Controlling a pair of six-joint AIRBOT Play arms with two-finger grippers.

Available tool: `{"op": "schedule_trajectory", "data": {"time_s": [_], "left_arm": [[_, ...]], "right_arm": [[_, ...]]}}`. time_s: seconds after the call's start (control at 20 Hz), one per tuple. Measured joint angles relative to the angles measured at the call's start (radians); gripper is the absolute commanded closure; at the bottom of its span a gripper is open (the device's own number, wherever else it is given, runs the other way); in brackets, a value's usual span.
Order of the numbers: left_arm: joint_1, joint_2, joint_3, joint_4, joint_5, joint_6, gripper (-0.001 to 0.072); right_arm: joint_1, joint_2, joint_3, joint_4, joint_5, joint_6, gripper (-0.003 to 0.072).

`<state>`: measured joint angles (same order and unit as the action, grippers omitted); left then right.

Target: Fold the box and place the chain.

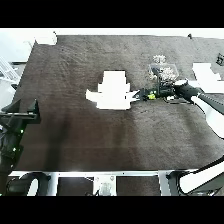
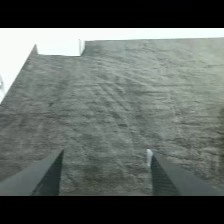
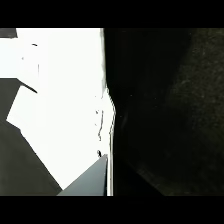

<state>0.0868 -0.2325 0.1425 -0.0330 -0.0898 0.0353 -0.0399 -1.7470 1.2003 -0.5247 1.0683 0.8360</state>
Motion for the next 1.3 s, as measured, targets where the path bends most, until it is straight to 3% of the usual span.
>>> {"op": "schedule_trajectory", "data": {"time_s": [0.3,0.6,0.95,1.3], "left_arm": [[0.0,-0.109,0.069,0.002,-0.129,0.032,0.0136],[0.0,-0.509,0.284,0.004,-0.343,0.054,0.0136],[-0.001,-1.034,0.665,0.058,-0.627,-0.039,0.0136],[-0.088,-1.404,1.121,0.353,-0.775,-0.352,0.0135]], "right_arm": [[0.012,0.0,0.0,-0.029,-0.041,-0.03,0.0683],[0.032,0.0,0.0,-0.033,-0.06,-0.076,0.0683],[0.039,0.0,0.0,-0.03,-0.073,-0.075,0.0683],[0.039,0.0,0.0,-0.006,-0.093,-0.048,0.0683]]}}
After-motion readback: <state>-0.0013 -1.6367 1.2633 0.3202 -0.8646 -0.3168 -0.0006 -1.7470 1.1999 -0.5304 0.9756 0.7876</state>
